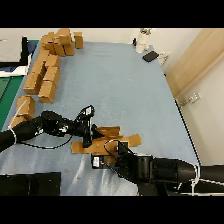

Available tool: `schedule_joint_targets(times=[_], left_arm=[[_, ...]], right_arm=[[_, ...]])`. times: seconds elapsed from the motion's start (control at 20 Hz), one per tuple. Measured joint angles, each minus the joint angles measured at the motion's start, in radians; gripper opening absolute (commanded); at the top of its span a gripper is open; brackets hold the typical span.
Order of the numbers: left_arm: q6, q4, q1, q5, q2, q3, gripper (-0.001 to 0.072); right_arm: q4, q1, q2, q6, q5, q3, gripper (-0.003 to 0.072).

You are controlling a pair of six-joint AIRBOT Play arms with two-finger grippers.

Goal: Fold the box.

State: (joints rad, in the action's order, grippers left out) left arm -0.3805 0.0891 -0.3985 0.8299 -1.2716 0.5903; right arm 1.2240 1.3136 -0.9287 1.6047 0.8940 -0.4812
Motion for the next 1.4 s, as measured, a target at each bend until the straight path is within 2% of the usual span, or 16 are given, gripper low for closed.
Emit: schedule_joint_targets(times=[0.8,0.85,0.9,1.4], left_arm=[[0.000,0.000,0.000,0.000,0.000,0.000,0.0014],[0.000,0.000,0.000,0.000,0.000,0.000,0.0014],[0.000,0.000,0.000,0.000,0.000,0.000,0.0014],[0.000,0.000,0.000,0.000,0.000,0.000,0.0014]], right_arm=[[-0.065,0.000,0.029,-0.163,-0.003,-0.020,0.0476],[-0.065,0.000,0.029,-0.166,-0.003,-0.020,0.0500],[-0.066,0.000,0.029,-0.168,-0.004,-0.020,0.0720],[-0.049,-0.071,0.043,-0.149,-0.048,0.001,0.0720]])
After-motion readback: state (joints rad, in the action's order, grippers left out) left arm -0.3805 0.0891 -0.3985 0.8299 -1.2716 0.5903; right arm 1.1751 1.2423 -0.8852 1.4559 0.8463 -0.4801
